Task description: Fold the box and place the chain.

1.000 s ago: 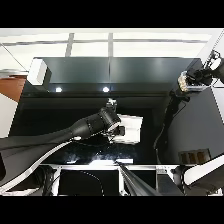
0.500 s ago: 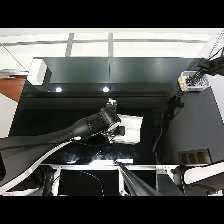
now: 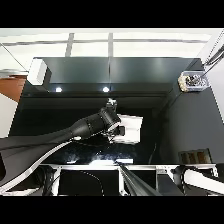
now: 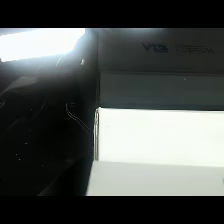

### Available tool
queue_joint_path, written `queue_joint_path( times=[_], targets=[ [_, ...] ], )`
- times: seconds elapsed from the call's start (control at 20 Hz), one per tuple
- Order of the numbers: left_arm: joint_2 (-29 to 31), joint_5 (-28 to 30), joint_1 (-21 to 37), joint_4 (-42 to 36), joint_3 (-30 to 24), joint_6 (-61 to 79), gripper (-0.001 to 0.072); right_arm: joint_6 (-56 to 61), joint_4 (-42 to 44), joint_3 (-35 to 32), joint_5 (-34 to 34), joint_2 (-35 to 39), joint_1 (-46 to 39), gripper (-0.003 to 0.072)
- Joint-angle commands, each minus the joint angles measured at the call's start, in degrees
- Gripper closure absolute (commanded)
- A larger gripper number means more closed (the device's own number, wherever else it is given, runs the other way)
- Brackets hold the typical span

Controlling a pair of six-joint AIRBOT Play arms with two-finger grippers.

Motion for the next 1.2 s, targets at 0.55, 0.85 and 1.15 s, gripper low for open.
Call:
queue_joint_path(
  times=[0.55, 0.85, 1.15],
  targets=[
    [0.0, 0.0, 0.0, -0.1, 0.0, 0.0, 0.0680, -12.6, 9.3, -30.8, 19.6, 27.9, 21.1, 0.0649],
    [0.0, -0.1, 0.0, -0.2, 0.0, 0.0, 0.0680, -12.9, 19.0, -46.6, 15.6, 28.0, 32.9, 0.0649],
    [0.0, 0.0, 0.0, -0.2, 0.0, 0.0, 0.0680, -11.9, 21.5, -53.2, 3.9, 27.0, 43.3, 0.0649]
  ],
)
